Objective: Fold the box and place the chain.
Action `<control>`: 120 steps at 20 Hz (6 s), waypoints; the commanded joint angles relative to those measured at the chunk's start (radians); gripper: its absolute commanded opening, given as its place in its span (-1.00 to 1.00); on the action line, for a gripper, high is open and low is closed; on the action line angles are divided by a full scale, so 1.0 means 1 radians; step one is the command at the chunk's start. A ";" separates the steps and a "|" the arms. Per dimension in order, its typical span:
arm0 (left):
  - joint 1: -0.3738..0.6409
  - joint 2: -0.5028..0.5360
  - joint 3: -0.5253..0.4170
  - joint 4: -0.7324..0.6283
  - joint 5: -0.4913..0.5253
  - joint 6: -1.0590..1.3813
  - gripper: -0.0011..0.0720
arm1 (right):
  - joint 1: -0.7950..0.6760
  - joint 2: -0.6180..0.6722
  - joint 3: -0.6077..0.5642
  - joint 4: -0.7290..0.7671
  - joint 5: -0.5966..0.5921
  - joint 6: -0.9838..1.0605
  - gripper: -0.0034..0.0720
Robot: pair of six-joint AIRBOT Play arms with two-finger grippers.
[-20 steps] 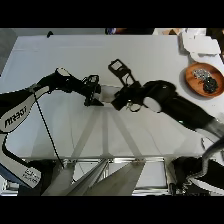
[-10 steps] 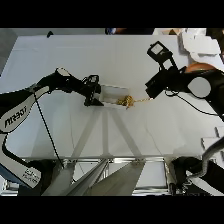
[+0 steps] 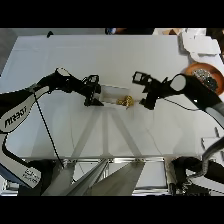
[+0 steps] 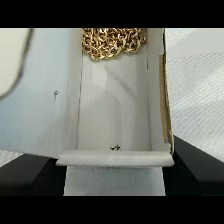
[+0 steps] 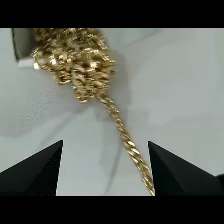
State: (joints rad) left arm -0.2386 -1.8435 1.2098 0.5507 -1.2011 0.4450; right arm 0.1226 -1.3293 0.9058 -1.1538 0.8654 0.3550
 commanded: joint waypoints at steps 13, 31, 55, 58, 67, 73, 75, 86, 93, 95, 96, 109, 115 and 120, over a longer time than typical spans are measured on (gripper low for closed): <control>0.000 0.000 0.000 0.000 0.000 0.000 -0.02 | -0.075 -0.217 -0.002 0.485 -0.035 -0.649 0.45; 0.000 0.000 0.000 0.000 0.000 0.000 -0.02 | -0.075 -0.050 -0.002 0.299 0.018 -0.382 -0.88; 0.000 0.000 0.000 0.000 0.000 0.000 -0.02 | 0.246 0.032 0.000 0.539 -0.324 -0.272 -0.87; 0.000 0.000 0.000 0.000 0.000 0.000 -0.02 | 0.246 0.036 0.000 0.522 -0.310 -0.272 0.03; 0.000 0.000 0.000 0.000 0.000 0.000 -0.02 | 0.155 0.216 0.000 0.463 -0.079 -0.272 0.04; 0.000 0.000 0.000 0.000 0.000 0.000 -0.02 | -0.066 0.224 -0.001 0.319 0.113 -0.272 0.04; 0.000 0.000 0.000 0.000 0.000 0.000 -0.02 | -0.111 0.188 -0.001 0.292 0.122 -0.273 0.04; 0.000 0.000 0.000 0.000 0.000 0.000 -0.02 | -0.134 -0.165 0.000 0.400 0.110 -0.577 0.33; 0.000 0.000 0.000 0.000 0.000 0.000 -0.02 | -0.071 -0.256 0.000 0.510 0.059 -0.704 0.33; 0.000 0.000 0.000 0.000 0.000 0.000 -0.02 | -0.060 -0.266 0.000 0.510 0.026 -0.698 0.26; 0.000 0.000 0.000 0.000 0.000 0.000 -0.02 | -0.060 -0.267 0.000 0.510 0.020 -0.696 0.08; 0.000 0.000 0.000 0.000 0.000 0.000 -0.02 | -0.060 -0.258 0.000 0.468 0.007 -0.528 -0.88; 0.000 0.000 0.000 0.000 0.000 0.000 -0.02 | -0.061 -0.174 0.000 0.336 0.010 -0.307 -0.88; 0.000 0.000 0.000 0.000 0.000 0.000 -0.02 | -0.060 -0.075 0.000 0.340 0.079 -0.234 -0.88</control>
State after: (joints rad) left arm -0.2386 -1.8435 1.2098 0.5503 -1.2007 0.4446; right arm 0.0624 -1.4578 0.9058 -0.8028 0.9028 0.0593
